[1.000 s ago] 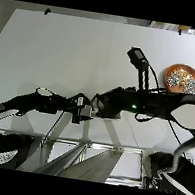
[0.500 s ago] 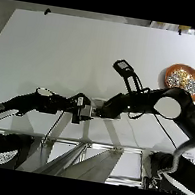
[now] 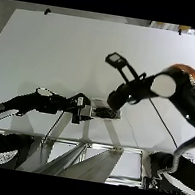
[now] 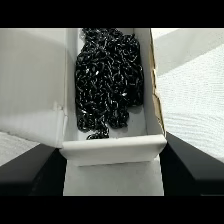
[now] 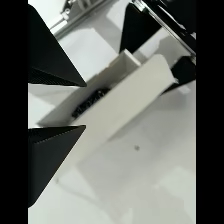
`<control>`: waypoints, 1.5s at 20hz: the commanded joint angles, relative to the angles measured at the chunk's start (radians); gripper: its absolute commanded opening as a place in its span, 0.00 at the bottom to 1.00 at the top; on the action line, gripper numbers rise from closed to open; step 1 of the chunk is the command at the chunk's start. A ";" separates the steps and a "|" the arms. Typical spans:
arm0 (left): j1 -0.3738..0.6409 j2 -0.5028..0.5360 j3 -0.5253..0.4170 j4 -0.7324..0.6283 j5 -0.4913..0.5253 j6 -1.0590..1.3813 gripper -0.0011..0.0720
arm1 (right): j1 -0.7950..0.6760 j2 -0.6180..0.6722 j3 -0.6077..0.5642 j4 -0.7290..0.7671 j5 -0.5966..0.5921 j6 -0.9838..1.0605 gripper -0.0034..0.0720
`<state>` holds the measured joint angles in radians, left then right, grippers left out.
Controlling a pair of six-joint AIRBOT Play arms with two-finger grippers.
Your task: Fold the box and place the chain.
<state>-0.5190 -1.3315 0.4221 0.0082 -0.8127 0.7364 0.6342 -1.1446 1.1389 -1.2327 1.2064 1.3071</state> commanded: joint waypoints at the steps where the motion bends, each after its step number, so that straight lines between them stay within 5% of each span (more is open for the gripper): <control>1: 0.000 0.001 0.000 0.000 0.000 0.000 0.29 | -0.080 -0.078 0.141 -0.007 0.078 -0.069 0.33; 2: 0.000 0.001 0.000 0.000 0.000 0.000 0.29 | -0.107 -0.109 0.163 0.001 0.090 -0.090 0.33; 4: 0.000 0.001 0.000 0.000 0.000 0.000 0.29 | -0.148 -0.174 0.170 0.006 0.096 -0.151 0.08; 5: 0.000 0.001 0.000 0.000 0.000 0.000 0.29 | -0.161 -0.208 0.170 0.005 0.097 -0.178 0.07; 14: 0.000 0.001 0.000 0.000 0.000 0.000 0.29 | -0.117 -0.345 0.165 0.050 0.092 -0.423 0.07; 21: 0.000 0.001 0.000 0.000 0.000 0.000 0.29 | -0.019 -0.194 0.028 0.112 0.091 -0.650 0.08; 24: 0.000 0.001 0.000 0.000 0.000 0.000 0.29 | 0.010 -0.132 -0.065 0.112 0.054 -0.685 0.31; 30: 0.000 0.001 0.000 0.000 0.000 0.000 0.29 | 0.072 -0.101 -0.126 0.110 0.006 -0.689 0.32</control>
<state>-0.5190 -1.3315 0.4225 0.0082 -0.8127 0.7364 0.6804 -1.2613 1.0382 -1.1225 1.2312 0.6315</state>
